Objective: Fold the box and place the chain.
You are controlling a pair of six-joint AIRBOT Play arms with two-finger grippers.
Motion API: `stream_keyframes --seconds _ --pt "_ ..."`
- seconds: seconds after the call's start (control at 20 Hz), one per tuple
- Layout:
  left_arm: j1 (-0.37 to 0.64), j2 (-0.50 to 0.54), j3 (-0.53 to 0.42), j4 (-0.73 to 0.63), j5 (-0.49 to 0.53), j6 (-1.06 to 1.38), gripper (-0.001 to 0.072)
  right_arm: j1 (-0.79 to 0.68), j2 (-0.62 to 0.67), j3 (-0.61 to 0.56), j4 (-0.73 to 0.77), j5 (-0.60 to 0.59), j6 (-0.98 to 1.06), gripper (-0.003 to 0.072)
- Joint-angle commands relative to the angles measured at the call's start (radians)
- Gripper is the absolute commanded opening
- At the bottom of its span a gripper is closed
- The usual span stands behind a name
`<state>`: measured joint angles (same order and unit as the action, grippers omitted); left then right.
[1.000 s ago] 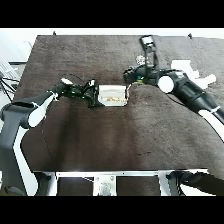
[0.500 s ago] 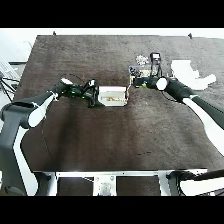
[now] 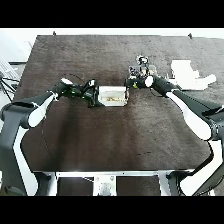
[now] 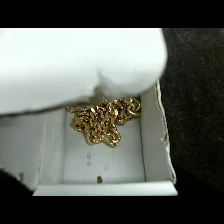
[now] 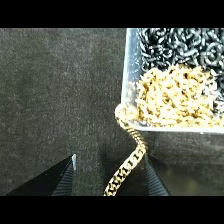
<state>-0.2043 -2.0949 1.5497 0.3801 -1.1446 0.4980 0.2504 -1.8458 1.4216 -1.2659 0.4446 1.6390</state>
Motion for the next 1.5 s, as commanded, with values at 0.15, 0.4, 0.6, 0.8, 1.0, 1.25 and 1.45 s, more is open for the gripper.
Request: stream_keyframes --seconds 0.15,0.4,0.6,0.8,1.0,1.25,1.45 --pt "0.000 0.000 0.001 0.000 0.000 0.000 0.0531 -0.019 -0.016 0.016 -0.013 -0.002 0.003 0.0496" --pt "0.000 0.000 0.001 0.000 0.000 0.000 0.0532 -0.021 -0.067 0.031 -0.005 -0.010 0.003 0.0388" --pt "0.000 0.000 0.001 0.000 0.000 0.000 0.0532 -0.017 -0.087 0.083 0.005 -0.011 -0.002 0.0089" --pt "0.000 0.000 0.001 0.000 0.000 0.000 0.0532 -0.015 -0.024 0.097 -0.012 -0.003 -0.027 0.0011" --pt "0.001 0.000 0.001 0.000 0.000 0.000 0.0532 0.005 0.167 0.096 -0.126 0.111 -0.024 0.0010" --pt "0.000 0.000 0.001 0.000 0.000 0.000 0.0531 0.059 0.401 0.096 -0.256 0.249 -0.023 0.0010" --pt "0.001 0.000 0.001 0.000 0.000 0.000 0.0532 0.134 0.567 0.096 -0.349 0.295 -0.023 0.0010"
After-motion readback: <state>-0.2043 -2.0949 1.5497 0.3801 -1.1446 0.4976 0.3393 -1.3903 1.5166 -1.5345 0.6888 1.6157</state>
